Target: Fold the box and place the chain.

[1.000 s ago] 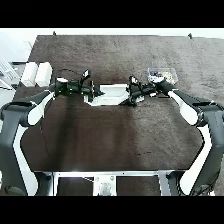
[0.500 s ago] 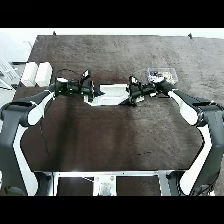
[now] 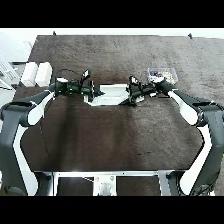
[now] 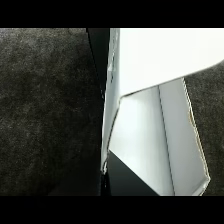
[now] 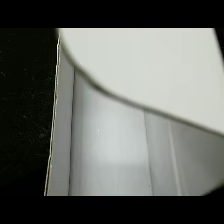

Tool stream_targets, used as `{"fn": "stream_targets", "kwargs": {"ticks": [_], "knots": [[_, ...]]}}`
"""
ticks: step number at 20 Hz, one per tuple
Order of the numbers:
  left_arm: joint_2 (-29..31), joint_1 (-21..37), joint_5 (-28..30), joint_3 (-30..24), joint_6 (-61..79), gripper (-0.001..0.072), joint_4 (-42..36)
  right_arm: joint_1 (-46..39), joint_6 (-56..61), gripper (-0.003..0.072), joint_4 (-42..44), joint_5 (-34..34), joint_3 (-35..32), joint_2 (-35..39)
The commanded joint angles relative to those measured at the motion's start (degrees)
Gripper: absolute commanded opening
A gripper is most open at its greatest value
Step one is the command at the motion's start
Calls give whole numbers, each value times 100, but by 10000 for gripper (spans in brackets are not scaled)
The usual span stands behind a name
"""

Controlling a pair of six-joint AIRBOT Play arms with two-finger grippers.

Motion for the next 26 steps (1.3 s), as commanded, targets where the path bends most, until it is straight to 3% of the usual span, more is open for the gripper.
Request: {"fn": "stream_targets", "kwargs": {"ticks": [1, 9, 10, 11, 17, 22, 25, 26], "knots": [[0, -4, 2, 0, 22, 22, -2, 0, 2, 590, 0, 0, 2, 0], [20, -2, 0, 15, 26, 25, -4, 0, 2, 590, 0, 2, 2, 0], [24, -2, -2, 15, 26, 172, -4, 0, 2, 590, 0, 2, 2, 0], [24, -2, -9, 15, 26, 265, -7, 0, 2, 590, 0, 0, 2, 0], [140, 11, -240, 15, 35, 268, 17, 0, 2, 590, 0, 2, 2, 0], [356, 442, -654, 87, 20, 268, 52, 0, 2, 590, 0, 2, 2, 0], [507, 802, -1226, 127, 22, 268, 48, 0, 2, 590, 0, 2, 2, 0], [520, 894, -1652, 240, 22, 266, 52, 0, 2, 590, 0, 0, 2, 0]]}}
